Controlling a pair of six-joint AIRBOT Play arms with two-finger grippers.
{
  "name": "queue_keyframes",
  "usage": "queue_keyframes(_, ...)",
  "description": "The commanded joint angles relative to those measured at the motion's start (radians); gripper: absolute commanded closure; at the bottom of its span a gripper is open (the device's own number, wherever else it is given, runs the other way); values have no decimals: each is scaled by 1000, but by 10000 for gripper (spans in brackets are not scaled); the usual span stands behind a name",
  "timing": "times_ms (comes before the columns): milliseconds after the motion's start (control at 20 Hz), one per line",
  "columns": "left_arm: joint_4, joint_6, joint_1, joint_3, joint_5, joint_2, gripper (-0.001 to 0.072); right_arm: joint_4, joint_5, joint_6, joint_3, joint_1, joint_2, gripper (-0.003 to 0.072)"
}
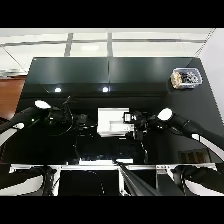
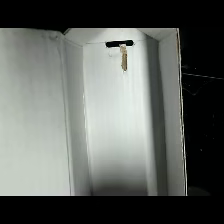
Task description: Fold the box and place the chain.
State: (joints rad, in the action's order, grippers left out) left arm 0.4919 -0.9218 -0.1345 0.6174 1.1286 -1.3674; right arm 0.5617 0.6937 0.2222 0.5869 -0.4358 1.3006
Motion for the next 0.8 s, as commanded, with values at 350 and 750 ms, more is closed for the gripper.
queue_keyframes(350,-2,-30,-79,67,124,1,245,0,0,0,0,0,0,486)
queue_keyframes(750,354,-482,-281,253,-34,1,244,0,0,0,0,0,0,486)
